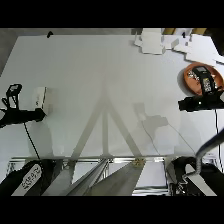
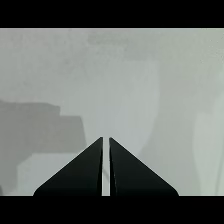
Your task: Fold the box and place the chain.
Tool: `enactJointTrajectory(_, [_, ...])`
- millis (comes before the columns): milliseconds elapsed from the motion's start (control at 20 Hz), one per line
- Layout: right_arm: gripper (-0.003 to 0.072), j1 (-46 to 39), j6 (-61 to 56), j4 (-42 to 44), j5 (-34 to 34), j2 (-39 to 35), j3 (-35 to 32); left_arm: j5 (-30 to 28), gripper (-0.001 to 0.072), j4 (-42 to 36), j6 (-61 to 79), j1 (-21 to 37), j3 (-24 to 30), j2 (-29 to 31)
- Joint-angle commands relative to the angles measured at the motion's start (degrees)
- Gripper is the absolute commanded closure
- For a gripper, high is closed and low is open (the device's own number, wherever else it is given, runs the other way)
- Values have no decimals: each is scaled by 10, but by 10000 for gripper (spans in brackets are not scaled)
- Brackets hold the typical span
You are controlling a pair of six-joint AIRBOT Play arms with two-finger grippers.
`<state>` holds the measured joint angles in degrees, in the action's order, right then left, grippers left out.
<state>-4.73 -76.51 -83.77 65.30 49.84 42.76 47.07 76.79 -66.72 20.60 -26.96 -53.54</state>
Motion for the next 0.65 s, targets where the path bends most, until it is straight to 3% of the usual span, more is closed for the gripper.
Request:
enactJointTrajectory(0, [621, 0, 0, 0, 0, 0, 0, 33, 61, 13, -8, 1, 0, 24])
enactJointTrajectory(350, [621, 0, 0, 0, 0, 0, 0, 40, 62, 14, -8, -11, 0, 202])
enactJointTrajectory(600, [621, 0, 0, 0, 0, 0, 0, 47, 62, 41, -8, -44, 0, 201])
